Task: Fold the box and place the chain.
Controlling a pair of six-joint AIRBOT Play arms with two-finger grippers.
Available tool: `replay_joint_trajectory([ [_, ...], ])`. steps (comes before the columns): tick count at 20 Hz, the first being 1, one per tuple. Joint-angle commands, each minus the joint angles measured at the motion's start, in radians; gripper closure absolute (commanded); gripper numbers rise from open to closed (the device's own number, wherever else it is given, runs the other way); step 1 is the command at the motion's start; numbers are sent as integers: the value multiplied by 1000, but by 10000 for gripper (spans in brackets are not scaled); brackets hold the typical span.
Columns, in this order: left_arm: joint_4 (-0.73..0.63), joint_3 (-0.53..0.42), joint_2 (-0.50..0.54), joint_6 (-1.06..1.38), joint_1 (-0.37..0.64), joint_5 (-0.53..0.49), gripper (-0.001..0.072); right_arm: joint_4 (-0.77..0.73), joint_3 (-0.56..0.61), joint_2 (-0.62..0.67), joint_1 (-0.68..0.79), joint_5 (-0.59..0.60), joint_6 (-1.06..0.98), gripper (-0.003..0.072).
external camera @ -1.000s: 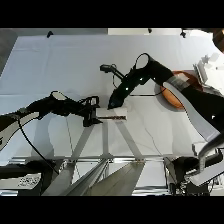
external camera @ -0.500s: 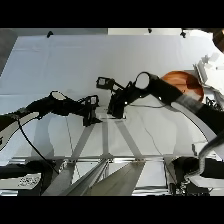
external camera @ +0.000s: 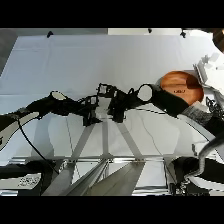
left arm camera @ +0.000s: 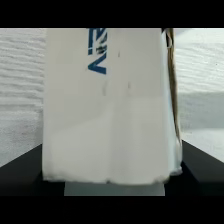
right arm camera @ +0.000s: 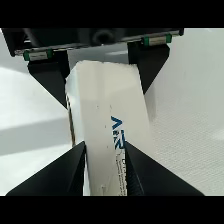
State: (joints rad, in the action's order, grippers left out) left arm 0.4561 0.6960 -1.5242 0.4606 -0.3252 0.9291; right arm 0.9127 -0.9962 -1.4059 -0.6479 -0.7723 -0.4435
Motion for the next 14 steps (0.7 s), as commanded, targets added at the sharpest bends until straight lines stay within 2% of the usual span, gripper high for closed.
replay_joint_trajectory([
  [1, 1, 0, 0, 3, 0, 2, 496, 39, 3, 23, -1, 8, 3, 469],
  [8, 1, 0, 0, 3, -1, 2, 496, 40, 4, 42, -1, 7, 3, 468],
  [14, 1, 0, 0, 3, -1, 2, 496, 40, 6, 6, -2, 18, 0, 468],
])
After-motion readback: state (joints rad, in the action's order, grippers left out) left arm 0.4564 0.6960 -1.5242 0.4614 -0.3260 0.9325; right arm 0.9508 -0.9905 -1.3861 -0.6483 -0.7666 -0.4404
